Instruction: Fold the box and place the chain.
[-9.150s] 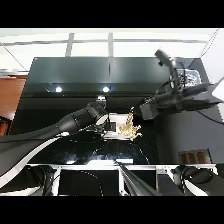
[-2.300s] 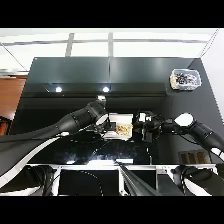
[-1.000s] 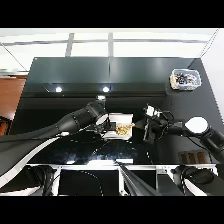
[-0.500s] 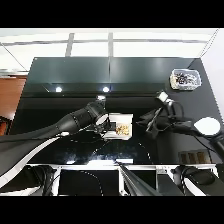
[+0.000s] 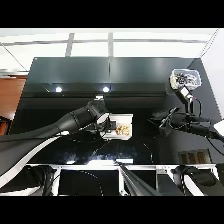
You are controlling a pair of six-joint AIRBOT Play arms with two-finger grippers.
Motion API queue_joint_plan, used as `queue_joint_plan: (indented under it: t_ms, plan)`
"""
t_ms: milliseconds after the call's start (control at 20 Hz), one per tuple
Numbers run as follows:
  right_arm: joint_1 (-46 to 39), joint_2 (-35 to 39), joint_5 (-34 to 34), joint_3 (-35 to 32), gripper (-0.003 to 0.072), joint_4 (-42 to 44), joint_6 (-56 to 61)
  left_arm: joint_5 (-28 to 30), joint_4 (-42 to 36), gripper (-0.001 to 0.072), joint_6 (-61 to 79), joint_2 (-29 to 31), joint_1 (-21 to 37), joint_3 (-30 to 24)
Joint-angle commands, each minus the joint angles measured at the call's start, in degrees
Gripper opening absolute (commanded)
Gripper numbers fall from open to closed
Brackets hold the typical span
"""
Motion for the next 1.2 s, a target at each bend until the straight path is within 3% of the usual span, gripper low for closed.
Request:
queue_joint_plan:
  t_ms: [0,100,250,350,450,550,650,750,850,900,950,1150]
  plan:
    - [-0.8,0.3,0.3,0.1,0.0358,-0.5,0.2,-5.4,3.8,0.0422,5.2,0.9,0.0,4.9]
    - [-0.8,0.3,-0.3,0.1,0.0358,-1.1,0.2,-7.3,5.5,0.0422,14.9,3.3,0.0,7.5]
    - [-0.8,0.3,-0.5,0.1,0.0358,-1.7,0.2,-10.7,5.2,0.0422,32.5,10.0,0.5,7.0]
    - [-0.8,0.3,-0.5,0.1,0.0358,-1.7,0.2,-10.6,5.5,0.0422,40.1,15.7,3.1,3.4]
    - [-0.8,0.3,-0.5,0.1,0.0358,-1.7,0.2,-5.2,3.8,0.0422,44.1,22.2,10.3,-4.6]
    - [-0.8,0.3,-0.5,0.1,0.0358,-1.7,0.2,4.6,-8.7,0.0421,52.4,28.2,20.7,-14.6]
    - [-0.8,0.3,-0.5,0.1,0.0358,-1.7,0.2,10.6,-31.7,0.0421,74.6,32.9,31.5,-24.8]
    - [-0.8,0.3,-0.5,0.1,0.0358,-1.7,0.4,5.9,-52.3,0.0420,101.9,33.8,40.3,-32.0]
    - [-0.8,0.3,-0.5,0.1,0.0358,-1.7,0.4,2.9,-54.4,0.0422,120.3,33.1,43.9,-35.1]
    - [-0.8,0.3,-0.5,0.1,0.0358,-1.7,0.4,4.2,-53.4,0.0450,127.0,32.9,44.2,-35.8]
    - [-0.8,0.3,-0.5,0.1,0.0358,-1.7,0.4,6.0,-52.4,0.0718,134.0,32.5,44.2,-36.2]
    - [-0.7,0.3,-0.5,0.1,0.0358,-1.7,0.4,13.5,-52.4,0.0706,148.5,28.2,41.0,-36.0]
